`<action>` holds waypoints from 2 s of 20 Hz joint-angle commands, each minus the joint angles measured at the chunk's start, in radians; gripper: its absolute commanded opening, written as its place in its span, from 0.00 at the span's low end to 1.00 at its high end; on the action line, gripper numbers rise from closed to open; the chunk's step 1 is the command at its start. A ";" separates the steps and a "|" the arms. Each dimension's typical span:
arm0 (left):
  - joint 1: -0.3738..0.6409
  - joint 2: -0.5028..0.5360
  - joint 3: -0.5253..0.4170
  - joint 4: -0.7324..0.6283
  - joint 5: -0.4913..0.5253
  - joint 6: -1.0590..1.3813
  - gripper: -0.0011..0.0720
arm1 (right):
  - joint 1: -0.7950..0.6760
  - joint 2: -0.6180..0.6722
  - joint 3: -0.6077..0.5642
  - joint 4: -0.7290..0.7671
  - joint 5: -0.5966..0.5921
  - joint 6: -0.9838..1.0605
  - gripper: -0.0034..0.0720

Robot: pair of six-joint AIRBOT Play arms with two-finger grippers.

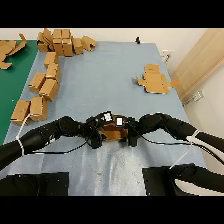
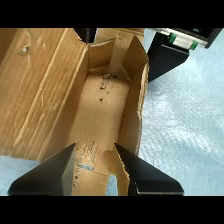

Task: Fold the box.

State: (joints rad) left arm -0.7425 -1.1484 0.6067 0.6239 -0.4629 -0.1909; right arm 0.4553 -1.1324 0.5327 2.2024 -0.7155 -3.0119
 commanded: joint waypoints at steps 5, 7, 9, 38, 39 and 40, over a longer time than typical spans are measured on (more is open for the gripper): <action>0.002 0.008 0.001 0.018 -0.020 0.000 0.59 | 0.000 -0.001 -0.001 0.000 0.000 0.001 0.78; 0.002 0.035 0.001 0.110 -0.027 -0.026 0.32 | 0.000 -0.001 0.000 0.000 0.000 0.001 0.78; 0.003 0.073 0.001 0.238 -0.084 -0.075 0.03 | 0.000 -0.001 -0.001 0.000 0.000 0.000 0.78; 0.199 0.232 -0.196 0.131 -0.114 -1.528 0.03 | 0.001 -0.001 -0.001 0.018 0.000 0.001 0.78; 0.174 0.216 -0.196 0.131 -0.100 -1.541 0.03 | 0.001 -0.001 -0.001 0.018 0.000 0.001 0.78; 0.156 0.200 -0.196 0.131 -0.092 -1.556 0.03 | 0.001 -0.001 -0.001 0.018 -0.001 0.001 0.78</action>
State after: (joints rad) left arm -0.5259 -0.9112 0.4152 0.7956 -0.6254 -1.7061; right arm 0.4553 -1.1324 0.5323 2.2127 -0.7162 -3.0116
